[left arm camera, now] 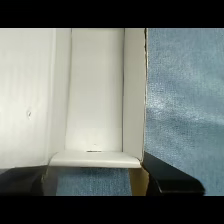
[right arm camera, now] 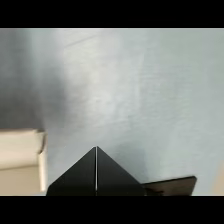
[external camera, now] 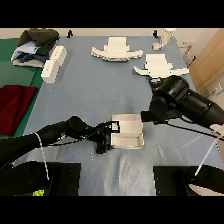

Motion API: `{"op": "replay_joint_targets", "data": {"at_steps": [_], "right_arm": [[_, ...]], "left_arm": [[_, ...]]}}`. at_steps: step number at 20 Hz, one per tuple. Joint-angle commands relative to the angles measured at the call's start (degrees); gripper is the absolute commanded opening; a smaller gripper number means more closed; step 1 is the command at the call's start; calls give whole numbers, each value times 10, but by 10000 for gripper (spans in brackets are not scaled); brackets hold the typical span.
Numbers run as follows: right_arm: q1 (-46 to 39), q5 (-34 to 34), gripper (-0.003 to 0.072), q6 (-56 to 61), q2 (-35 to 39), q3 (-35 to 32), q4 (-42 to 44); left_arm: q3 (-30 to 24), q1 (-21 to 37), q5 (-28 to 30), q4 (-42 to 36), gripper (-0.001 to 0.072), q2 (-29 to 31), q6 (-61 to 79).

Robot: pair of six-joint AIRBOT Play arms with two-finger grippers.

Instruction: Fold the box.

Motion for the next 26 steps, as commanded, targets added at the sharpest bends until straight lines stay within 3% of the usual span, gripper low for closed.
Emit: {"op": "replay_joint_targets", "data": {"at_steps": [1, 4, 6, 8, 13, 19, 26], "right_arm": [[-128, 81, 3, -125, -21, -14, 65], [-268, 170, 3, -325, -90, -18, 338], [-333, 162, 3, -466, -149, -17, 526], [-359, 133, 3, -550, -199, -17, 626], [-346, 42, 3, -648, -251, -17, 710], [-329, 41, 3, -688, -243, -11, 711], [-236, 76, 2, -757, -222, -11, 673]], "left_arm": [[0, 0, 0, 0, 515, 0, 0], [0, 0, 0, 0, 514, 0, 0], [0, 0, 0, 0, 514, 0, 0], [0, 0, 0, 0, 514, 0, 0], [0, 0, 0, 0, 514, 0, 0], [0, 0, 0, 0, 515, 0, 0], [0, 0, 0, 0, 514, 0, 0]]}}
